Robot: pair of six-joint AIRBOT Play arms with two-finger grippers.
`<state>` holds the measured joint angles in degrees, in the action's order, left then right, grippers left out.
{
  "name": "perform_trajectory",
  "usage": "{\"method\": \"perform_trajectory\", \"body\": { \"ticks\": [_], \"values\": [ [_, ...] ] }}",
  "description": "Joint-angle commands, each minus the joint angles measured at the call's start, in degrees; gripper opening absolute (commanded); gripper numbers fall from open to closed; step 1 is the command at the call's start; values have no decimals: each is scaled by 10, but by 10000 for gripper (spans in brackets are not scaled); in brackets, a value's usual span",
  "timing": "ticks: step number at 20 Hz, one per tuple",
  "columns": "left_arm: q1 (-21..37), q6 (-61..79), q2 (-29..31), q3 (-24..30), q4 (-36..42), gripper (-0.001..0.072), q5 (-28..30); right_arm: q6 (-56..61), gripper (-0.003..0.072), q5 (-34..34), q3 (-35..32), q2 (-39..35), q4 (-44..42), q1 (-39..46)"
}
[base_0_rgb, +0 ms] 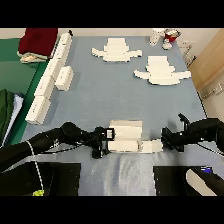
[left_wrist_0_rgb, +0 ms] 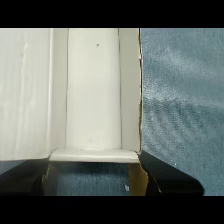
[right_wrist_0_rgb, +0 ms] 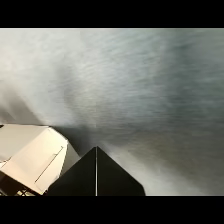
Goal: Fold the box.
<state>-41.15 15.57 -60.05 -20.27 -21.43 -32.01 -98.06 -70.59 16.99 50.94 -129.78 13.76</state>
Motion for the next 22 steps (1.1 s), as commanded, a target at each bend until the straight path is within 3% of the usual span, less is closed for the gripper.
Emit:
{"method": "perform_trajectory", "body": {
  "ticks": [1,5,9,14,15,16,20,22],
  "values": [
    [0,0,0,0,0,423,0,-58,6,-3,-8,1,-30,1],
    [0,0,0,0,0,423,0,-78,6,-7,-8,1,-53,-4],
    [0,0,0,0,0,423,0,-78,8,-1,-8,1,-54,-80],
    [0,0,0,0,0,423,0,-78,104,-6,21,-3,-54,-121],
    [0,0,0,0,0,423,0,-78,157,-9,29,-9,-53,-121],
    [0,0,0,0,0,423,0,-78,273,-14,35,-17,-53,-121],
    [0,0,0,0,0,423,0,-63,285,-33,45,-57,-55,-131],
    [0,0,0,0,0,423,0,-63,360,-36,45,-71,-56,-157]
  ]
}}
